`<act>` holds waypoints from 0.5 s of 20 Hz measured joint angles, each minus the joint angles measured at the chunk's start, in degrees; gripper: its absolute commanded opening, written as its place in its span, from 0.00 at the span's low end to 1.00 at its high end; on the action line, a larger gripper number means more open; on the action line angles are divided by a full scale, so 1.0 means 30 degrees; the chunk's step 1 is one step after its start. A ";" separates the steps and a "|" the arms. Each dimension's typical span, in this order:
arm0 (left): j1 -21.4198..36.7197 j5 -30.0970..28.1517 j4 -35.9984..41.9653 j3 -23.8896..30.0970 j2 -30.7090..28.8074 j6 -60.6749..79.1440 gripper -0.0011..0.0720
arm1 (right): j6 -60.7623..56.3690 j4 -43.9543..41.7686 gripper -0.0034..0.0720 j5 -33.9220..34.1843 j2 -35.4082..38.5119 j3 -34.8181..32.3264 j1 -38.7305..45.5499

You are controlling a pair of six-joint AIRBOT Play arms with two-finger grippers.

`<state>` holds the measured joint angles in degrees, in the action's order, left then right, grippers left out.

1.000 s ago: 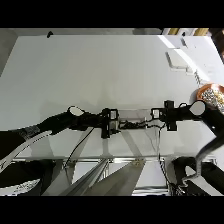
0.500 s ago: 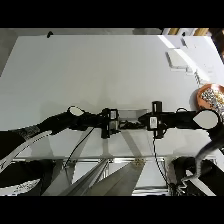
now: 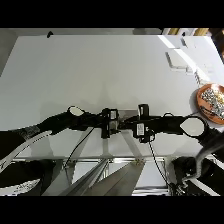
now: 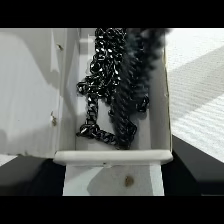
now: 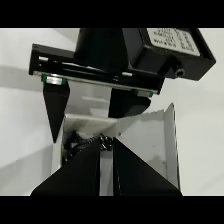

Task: Fold the box and place the chain.

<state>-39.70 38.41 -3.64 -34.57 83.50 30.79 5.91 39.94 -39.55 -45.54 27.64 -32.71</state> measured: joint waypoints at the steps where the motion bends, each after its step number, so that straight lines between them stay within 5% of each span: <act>1: 0.0000 0.0007 0.0000 0.0000 0.0000 0.0000 0.30 | -0.0226 0.0350 0.19 0.0138 -0.0109 0.0007 -0.0058; 6: 0.0000 0.0000 0.0000 0.0000 0.0000 0.0000 0.30 | -0.1690 0.2936 0.21 -0.0335 0.0335 0.0015 0.0627; 10: 0.0000 0.0000 0.0000 0.0000 0.0000 0.0000 0.30 | -0.2215 0.5574 0.21 -0.3315 0.1530 0.0015 0.3169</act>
<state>-39.70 38.41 -3.64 -34.57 83.50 30.79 -0.73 56.66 -49.50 -40.95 27.68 -23.20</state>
